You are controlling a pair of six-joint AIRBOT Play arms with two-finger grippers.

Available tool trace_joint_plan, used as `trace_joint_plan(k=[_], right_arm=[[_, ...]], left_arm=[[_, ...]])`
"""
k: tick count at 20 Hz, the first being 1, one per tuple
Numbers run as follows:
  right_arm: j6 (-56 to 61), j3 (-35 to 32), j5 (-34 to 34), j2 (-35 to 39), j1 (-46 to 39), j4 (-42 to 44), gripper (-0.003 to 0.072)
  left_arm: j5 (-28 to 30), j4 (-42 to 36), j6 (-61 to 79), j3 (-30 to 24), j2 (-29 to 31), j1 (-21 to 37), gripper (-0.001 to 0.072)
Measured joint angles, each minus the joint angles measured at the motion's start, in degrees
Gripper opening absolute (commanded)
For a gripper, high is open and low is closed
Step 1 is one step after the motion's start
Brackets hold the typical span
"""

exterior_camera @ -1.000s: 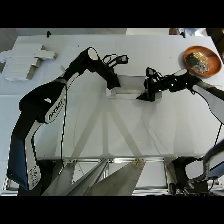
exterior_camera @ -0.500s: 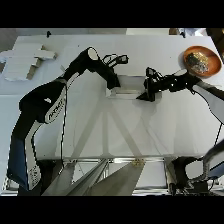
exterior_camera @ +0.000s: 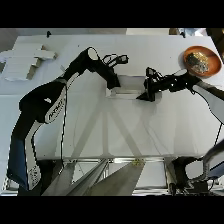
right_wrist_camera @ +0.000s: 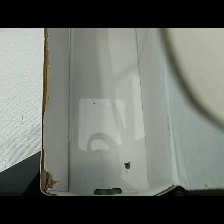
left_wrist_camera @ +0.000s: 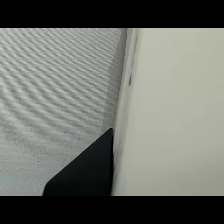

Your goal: Fold the box and place the chain.

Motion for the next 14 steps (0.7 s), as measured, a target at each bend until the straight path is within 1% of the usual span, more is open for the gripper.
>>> trace_joint_plan(k=[2,3,4,5,6,9,12,14], right_arm=[[0.0,0.0,-0.02,0.0,0.0,0.0,0.0521],[0.0,0.0,0.0,0.0,0.0,0.0,0.0521],[-0.02,0.0,0.07,0.0,0.0,-0.02,0.0521],[-0.15,-0.02,0.35,0.0,0.04,-0.04,0.0521],[-0.31,-0.02,0.5,0.0,0.07,-0.11,0.0521],[-0.22,-0.02,0.39,0.0,0.07,-0.11,0.0521],[-0.11,-0.02,0.24,0.0,0.07,-0.09,0.0521],[-0.04,-0.02,0.11,0.0,0.07,-0.07,0.0521]], left_arm=[[0.0,-0.09,-0.07,0.0,0.0,0.0,0.0018],[-0.09,-0.13,-0.17,0.0,0.0,0.0,0.0059],[-0.2,-0.17,-0.35,0.0,0.0,0.02,0.0187],[-0.2,-0.35,-0.42,0.0,0.0,0.02,0.0346],[-0.17,-0.42,-0.44,0.02,0.0,0.02,0.0459],[-0.83,-0.39,-0.85,0.02,0.09,0.04,0.0491],[-1.16,-0.26,-1.29,0.02,0.59,0.15,0.0653],[-1.33,-0.15,-1.46,0.02,1.18,0.33,0.0656]])
